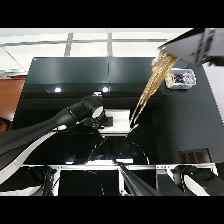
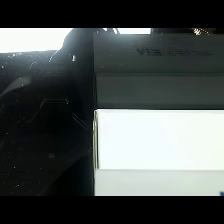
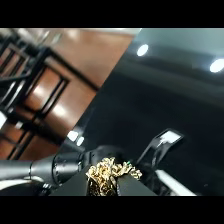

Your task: Fold the box and place the chain.

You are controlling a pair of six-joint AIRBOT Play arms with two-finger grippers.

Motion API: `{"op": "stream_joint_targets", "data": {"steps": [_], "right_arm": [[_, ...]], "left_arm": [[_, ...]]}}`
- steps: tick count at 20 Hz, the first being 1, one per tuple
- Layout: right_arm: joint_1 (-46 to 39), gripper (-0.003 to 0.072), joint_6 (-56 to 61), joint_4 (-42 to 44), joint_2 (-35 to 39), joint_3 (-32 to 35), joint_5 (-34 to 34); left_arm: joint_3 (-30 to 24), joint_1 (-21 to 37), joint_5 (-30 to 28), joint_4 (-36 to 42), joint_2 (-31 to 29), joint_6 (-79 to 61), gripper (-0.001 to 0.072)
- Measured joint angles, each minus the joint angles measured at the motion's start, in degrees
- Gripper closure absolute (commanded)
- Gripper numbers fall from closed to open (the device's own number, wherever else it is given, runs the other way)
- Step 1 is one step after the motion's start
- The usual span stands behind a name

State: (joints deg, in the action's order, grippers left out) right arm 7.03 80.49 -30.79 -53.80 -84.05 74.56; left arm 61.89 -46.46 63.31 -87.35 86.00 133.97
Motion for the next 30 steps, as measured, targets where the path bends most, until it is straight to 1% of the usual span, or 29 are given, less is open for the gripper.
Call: {"op": "stream_joint_targets", "data": {"steps": [3,6,9,14,17,22,26,30], "right_arm": [[4.5,0.0665,-0.6,0.1,-0.1,3.1,-3.4],[7.8,0.0666,-1.0,0.1,-0.8,4.8,-6.1],[10.1,0.0666,-1.3,-0.4,-2.0,5.5,-7.2],[11.9,0.0666,-1.2,-4.4,-3.3,7.3,-7.6],[11.4,0.0666,-0.7,-7.2,-3.5,8.0,-7.7],[7.4,0.0666,-0.3,-9.0,-3.2,8.3,-6.7],[4.2,0.0666,-0.1,-9.3,-1.8,8.3,-4.1],[3.7,0.0666,-0.1,-8.5,-0.9,8.3,-0.5]], "left_arm": [[0.0,0.0,0.0,0.0,0.0,0.0,0.0681],[0.0,0.0,0.1,0.0,0.0,0.0,0.0681],[0.0,0.0,0.1,0.0,0.0,0.0,0.0681],[0.0,0.0,0.1,0.0,0.0,0.0,0.0681],[0.0,0.0,0.2,0.0,0.0,0.0,0.0681],[0.0,0.0,0.3,0.0,0.0,0.0,0.0681],[0.0,0.0,0.4,0.0,0.0,0.0,0.0681],[0.0,0.0,0.4,0.0,0.0,0.0,0.0681]]}}
